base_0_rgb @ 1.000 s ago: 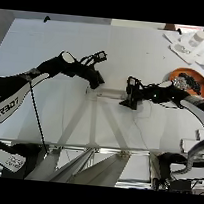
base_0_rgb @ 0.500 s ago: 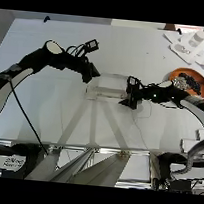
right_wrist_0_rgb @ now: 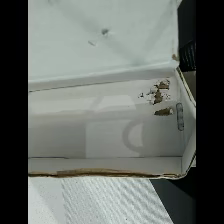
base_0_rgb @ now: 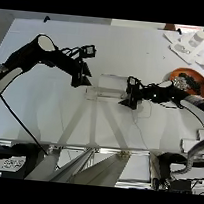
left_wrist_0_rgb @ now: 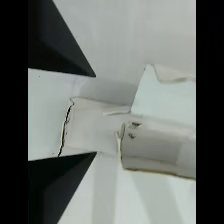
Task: Fold the box and place the chain.
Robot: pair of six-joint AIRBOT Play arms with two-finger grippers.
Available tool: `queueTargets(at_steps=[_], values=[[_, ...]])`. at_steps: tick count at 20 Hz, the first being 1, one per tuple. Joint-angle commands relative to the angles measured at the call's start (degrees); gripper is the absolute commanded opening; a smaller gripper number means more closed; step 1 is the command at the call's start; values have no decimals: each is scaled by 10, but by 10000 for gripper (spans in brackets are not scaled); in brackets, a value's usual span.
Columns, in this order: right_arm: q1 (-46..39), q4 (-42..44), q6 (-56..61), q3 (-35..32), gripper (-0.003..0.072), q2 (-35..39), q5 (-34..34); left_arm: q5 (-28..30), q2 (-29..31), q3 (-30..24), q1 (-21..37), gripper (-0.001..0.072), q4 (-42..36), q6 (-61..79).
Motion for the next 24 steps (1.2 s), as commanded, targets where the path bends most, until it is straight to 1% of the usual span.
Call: queueTargets(at_steps=[1,3,7,8,9,10,13,17,20,24], values=[[0,0,0,0,503,0,0,16,2,0,-22,576,45,0],[0,0,0,0,503,0,0,35,2,0,-29,576,63,0],[0,0,0,0,503,0,0,38,1,0,-28,583,95,0],[0,0,0,0,503,0,0,38,1,-1,-28,630,100,0],[0,0,0,0,503,0,0,55,1,-7,-28,692,100,0],[0,0,0,0,503,0,0,75,1,-17,-28,697,98,0],[0,0,0,0,503,0,0,124,-2,-56,-29,697,84,18],[0,0,0,0,503,0,0,127,-2,-104,-29,697,43,111],[0,0,0,0,503,0,0,131,-2,-118,-29,696,28,125],[0,0,0,0,503,0,0,140,-7,-120,-29,695,18,125]])
